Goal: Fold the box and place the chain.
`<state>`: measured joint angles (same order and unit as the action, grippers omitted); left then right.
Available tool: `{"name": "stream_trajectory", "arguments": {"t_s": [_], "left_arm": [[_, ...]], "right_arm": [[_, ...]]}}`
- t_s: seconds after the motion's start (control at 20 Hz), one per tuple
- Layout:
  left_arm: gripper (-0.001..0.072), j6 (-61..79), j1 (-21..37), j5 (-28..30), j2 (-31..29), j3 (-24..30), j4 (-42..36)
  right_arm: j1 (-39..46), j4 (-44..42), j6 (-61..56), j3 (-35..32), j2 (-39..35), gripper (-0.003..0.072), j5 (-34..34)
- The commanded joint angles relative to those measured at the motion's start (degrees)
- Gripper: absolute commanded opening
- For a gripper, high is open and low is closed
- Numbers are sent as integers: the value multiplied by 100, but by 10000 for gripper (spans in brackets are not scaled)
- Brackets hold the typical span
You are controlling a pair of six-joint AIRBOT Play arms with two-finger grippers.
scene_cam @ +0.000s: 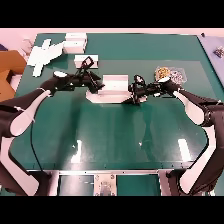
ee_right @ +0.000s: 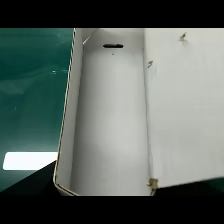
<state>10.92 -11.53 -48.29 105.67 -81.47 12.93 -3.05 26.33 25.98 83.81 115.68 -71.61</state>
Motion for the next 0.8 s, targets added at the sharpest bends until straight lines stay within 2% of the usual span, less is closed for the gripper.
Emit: {"name": "stream_trajectory", "arguments": {"t_s": [0.0,0.1,0.25,0.35,0.55,0.75], "left_arm": [[518,70,313,-811,-435,-7,22],[518,63,518,-1279,-675,-7,280],[517,61,697,-2116,-693,0,1200],[517,63,697,-2376,-673,0,1733],[517,190,697,-2138,-636,24,2140],[517,415,697,-1954,-372,24,2131]], "right_arm": [[-7,2,0,2,2,481,0],[-7,2,0,2,2,481,-2],[-7,2,0,2,2,481,0],[-7,2,0,2,2,481,-2],[-7,2,0,2,2,481,0],[-7,2,0,2,2,481,0]]}}
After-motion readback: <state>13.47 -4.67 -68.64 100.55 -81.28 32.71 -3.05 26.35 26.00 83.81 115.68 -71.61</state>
